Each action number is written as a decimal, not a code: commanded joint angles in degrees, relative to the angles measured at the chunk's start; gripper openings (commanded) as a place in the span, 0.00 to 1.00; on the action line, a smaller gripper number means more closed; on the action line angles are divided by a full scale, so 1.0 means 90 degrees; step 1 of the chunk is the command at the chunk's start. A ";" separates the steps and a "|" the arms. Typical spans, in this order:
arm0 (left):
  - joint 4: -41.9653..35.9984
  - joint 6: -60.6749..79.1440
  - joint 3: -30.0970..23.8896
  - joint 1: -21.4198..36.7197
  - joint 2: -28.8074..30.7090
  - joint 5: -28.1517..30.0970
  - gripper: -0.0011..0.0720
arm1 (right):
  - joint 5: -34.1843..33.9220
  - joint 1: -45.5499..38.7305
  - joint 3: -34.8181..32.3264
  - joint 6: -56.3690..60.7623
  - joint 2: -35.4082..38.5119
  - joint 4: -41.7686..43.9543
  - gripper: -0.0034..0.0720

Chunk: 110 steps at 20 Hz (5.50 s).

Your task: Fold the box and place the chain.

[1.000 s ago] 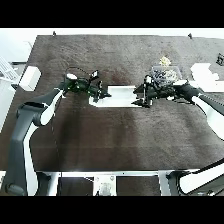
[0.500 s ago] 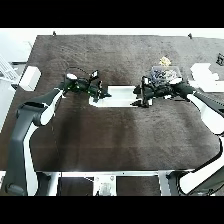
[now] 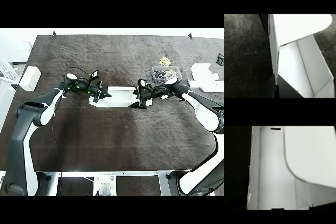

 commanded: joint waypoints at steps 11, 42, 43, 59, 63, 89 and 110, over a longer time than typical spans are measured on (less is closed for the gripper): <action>0.0000 0.0000 0.0002 0.0007 0.0000 0.0007 0.05 | 0.0267 0.0049 0.0340 0.0068 -0.0328 -0.0066 0.98; 0.0002 0.0000 0.0002 0.0007 0.0000 0.0007 0.05 | 0.0267 0.0058 0.0350 0.0163 -0.0362 -0.0148 0.83; 0.0000 0.0000 0.0002 0.0007 0.0002 0.0007 0.05 | 0.0267 0.0058 0.0347 0.0163 -0.0362 -0.0151 0.83; 0.0000 0.0000 0.0002 0.0007 0.0000 0.0007 0.05 | 0.0267 0.0058 0.0345 0.0163 -0.0362 -0.0148 0.83; 0.0000 0.0000 0.0002 0.0007 0.0000 0.0007 0.05 | 0.0267 0.0058 0.0345 0.0165 -0.0362 -0.0148 0.83; -0.0097 -0.0002 0.0002 -0.0012 0.0000 0.0002 0.05 | 0.0267 0.0058 0.0345 0.0163 -0.0362 -0.0151 0.83; -0.0493 0.0010 0.0002 -0.0012 0.0002 -0.0012 0.51 | 0.0265 0.0058 0.0345 0.0165 -0.0362 -0.0151 0.83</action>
